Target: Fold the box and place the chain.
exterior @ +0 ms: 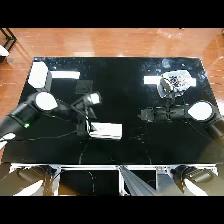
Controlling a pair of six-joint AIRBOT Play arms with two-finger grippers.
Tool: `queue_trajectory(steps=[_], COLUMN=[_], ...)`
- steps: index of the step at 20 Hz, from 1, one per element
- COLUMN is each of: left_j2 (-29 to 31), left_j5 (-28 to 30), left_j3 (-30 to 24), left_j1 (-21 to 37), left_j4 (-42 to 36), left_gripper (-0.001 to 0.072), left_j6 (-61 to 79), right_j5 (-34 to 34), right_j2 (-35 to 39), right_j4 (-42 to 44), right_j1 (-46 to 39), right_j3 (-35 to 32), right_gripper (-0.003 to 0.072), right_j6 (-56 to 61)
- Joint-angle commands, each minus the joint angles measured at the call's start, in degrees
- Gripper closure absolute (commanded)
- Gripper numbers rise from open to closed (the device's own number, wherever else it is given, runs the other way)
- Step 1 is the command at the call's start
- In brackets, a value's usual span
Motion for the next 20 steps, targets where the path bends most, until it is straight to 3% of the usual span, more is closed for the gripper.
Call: queue_trajectory(steps=[1,4,20], left_j2=[-3.0,-4.5,-6.5], left_j5=[4.1,5.0,6.6], left_j3=[0.2,0.2,0.2], left_j1=[-6.7,-6.8,-7.0], left_j4=[0.0,-3.5,-2.9], left_gripper=[0.0065,0.0064,0.0063], left_j6=[12.7,12.7,12.5], right_j5=[1.5,1.4,0.4], right_j2=[0.1,0.1,0.1], right_j4=[-3.7,-3.7,-4.2], right_j1=[-0.7,-0.7,-0.7], right_j3=[0.0,0.0,0.0], right_gripper=[0.0664,0.0664,0.0664], right_j6=[1.5,1.5,1.5])
